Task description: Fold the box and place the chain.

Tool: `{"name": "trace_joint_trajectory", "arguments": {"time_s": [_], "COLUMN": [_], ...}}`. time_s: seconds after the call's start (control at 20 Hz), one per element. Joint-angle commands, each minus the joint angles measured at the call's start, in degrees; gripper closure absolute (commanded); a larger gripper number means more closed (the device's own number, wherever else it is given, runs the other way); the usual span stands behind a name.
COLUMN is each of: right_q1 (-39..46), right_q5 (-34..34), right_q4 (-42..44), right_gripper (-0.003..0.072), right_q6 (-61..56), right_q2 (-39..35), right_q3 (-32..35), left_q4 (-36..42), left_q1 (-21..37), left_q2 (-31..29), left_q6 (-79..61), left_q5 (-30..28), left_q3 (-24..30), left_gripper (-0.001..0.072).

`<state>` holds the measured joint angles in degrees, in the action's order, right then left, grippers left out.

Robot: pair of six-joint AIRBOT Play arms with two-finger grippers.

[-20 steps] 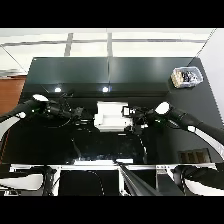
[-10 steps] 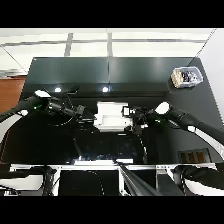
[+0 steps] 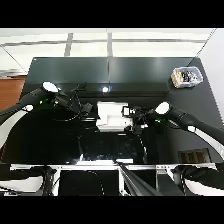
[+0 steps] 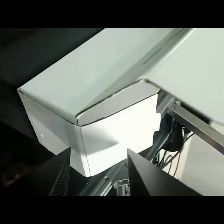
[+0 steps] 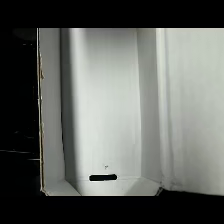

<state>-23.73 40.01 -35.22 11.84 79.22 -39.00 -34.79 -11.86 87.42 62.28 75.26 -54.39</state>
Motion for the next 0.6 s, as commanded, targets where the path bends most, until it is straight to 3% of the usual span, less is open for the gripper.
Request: {"name": "trace_joint_trajectory", "arguments": {"time_s": [0.0,0.55], "right_q1": [-0.02,-0.02], "right_q5": [0.0,0.02], "right_q4": [0.0,0.0], "right_gripper": [0.0367,0.0367], "right_q6": [-0.02,0.0], "right_q2": [0.04,0.02], "right_q3": [-0.04,-0.04], "left_q4": [-3.96,-17.33], "left_q1": [-2.54,-9.22], "left_q2": [-0.02,-0.04], "left_q6": [4.2,16.37], "left_q5": [-1.44,-5.49], "left_q3": [-2.71,-5.86], "left_gripper": [0.0302,0.0302]}}
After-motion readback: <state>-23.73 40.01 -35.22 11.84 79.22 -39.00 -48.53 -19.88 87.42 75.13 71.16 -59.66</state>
